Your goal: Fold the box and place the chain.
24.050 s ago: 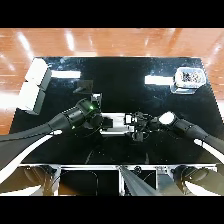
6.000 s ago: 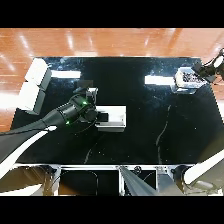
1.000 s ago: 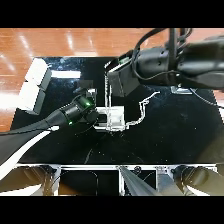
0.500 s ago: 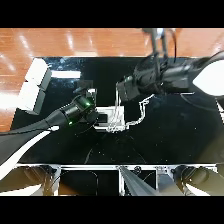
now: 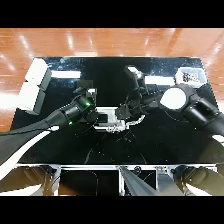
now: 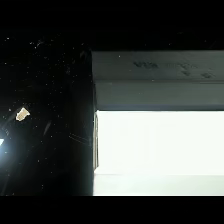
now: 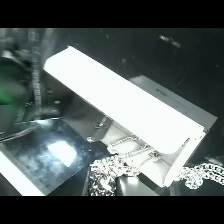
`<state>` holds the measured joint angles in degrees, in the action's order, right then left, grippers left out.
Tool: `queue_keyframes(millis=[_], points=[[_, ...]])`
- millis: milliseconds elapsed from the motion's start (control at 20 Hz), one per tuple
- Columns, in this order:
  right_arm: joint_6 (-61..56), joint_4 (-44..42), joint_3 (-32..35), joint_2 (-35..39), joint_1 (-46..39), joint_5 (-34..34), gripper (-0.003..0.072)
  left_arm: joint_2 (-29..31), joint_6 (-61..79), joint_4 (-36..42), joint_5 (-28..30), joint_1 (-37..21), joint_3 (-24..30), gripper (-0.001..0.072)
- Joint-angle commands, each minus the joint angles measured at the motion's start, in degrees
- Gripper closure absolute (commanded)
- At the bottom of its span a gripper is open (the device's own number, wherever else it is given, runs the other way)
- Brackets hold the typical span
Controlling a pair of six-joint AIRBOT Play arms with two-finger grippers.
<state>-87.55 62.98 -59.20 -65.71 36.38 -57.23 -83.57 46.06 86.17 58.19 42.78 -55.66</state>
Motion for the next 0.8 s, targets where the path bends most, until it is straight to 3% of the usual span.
queue_keyframes(millis=[0,150,200,250,300,500,600,750], points=[[0.6,-0.6,1.6,-3.1,0.0,3.4,0.0674,0.0,0.0,0.0,-0.2,0.0,-0.1,0.0684],[0.6,-0.6,1.6,-5.1,-0.1,3.3,0.0672,0.0,0.0,0.0,-0.2,0.0,-0.1,0.0684],[0.6,-0.6,1.6,-5.3,-0.1,3.4,0.0575,0.0,0.0,0.0,-0.2,0.0,-0.1,0.0684],[0.6,-0.5,1.5,-5.3,-0.1,3.4,0.0205,0.0,0.0,0.0,-0.2,0.0,-0.1,0.0684],[0.6,-0.5,1.4,-5.3,-0.3,2.9,0.0049,0.0,0.0,0.0,-0.2,0.0,-0.1,0.0684],[3.3,0.7,1.0,-1.0,-6.7,-7.3,0.0078,0.0,0.0,0.0,-0.1,0.0,-0.1,0.0684],[3.3,6.9,1.4,3.3,-14.1,-12.0,0.0078,0.0,0.0,0.0,-0.2,0.0,-0.1,0.0684],[3.5,8.6,8.7,6.9,-29.1,-8.3,0.0079,0.0,0.0,0.0,-0.1,0.0,-0.1,0.0684]])
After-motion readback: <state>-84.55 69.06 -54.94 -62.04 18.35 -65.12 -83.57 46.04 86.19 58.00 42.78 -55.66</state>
